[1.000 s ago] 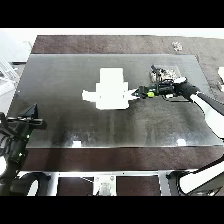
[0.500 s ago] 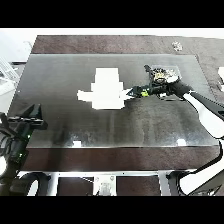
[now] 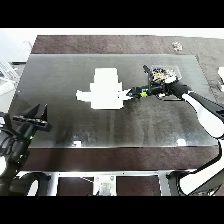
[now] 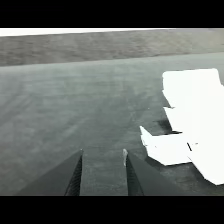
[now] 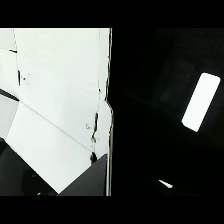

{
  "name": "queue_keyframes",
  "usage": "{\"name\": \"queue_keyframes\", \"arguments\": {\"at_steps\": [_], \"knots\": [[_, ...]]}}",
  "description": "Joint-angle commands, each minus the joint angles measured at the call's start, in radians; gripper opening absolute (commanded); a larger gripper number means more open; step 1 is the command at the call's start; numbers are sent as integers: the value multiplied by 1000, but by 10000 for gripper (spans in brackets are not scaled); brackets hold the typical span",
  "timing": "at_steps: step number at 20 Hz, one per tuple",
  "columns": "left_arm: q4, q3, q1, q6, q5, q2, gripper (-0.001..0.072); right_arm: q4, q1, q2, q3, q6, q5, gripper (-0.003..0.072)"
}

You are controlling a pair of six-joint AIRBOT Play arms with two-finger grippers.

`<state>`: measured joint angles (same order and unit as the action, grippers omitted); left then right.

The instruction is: Fold the box and place the chain.

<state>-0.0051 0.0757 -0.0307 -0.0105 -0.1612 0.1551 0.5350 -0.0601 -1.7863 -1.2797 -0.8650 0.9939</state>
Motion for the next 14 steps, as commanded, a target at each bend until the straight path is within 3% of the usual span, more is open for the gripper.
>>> {"name": "queue_keyframes", "arguments": {"at_steps": [1, 4, 6, 14], "knots": [[-1, 48, 1, 32, -31, 39, 319, 1, -1, 0, -1, 1, -2, 3], [1, 163, 1, 71, -53, 216, 320, 5, -1, 0, -1, 1, -3, 4], [2, 267, 1, 73, -103, 395, 320, 5, -1, 0, -2, 1, -3, 3], [69, 776, 1, 46, -449, 1135, 320, 7, -1, 0, -3, 1, -3, 4]]}}
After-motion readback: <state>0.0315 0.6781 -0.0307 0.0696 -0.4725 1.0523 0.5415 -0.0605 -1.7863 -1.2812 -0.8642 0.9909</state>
